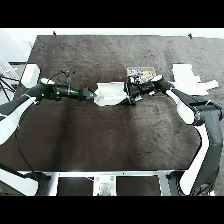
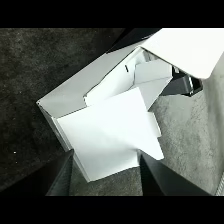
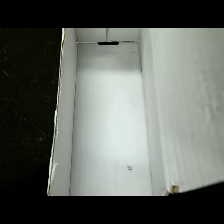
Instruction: Fold the box and place the chain.
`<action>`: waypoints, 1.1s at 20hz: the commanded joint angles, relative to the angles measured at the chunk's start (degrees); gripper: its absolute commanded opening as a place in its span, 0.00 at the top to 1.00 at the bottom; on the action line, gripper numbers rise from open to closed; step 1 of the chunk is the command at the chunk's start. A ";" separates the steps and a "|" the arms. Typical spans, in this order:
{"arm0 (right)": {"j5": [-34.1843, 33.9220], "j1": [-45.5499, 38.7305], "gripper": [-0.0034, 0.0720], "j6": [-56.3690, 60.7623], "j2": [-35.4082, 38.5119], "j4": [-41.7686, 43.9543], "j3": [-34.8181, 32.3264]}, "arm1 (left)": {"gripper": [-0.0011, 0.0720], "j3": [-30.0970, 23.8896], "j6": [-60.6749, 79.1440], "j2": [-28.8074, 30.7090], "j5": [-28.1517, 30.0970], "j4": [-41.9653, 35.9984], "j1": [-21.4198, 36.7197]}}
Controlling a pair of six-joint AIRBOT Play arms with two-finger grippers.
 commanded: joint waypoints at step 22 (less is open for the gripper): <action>0.02 0.00 0.18 0.02 -0.02 0.00 0.00 | 0.35 8.00 -26.95 -0.02 5.16 17.84 -7.65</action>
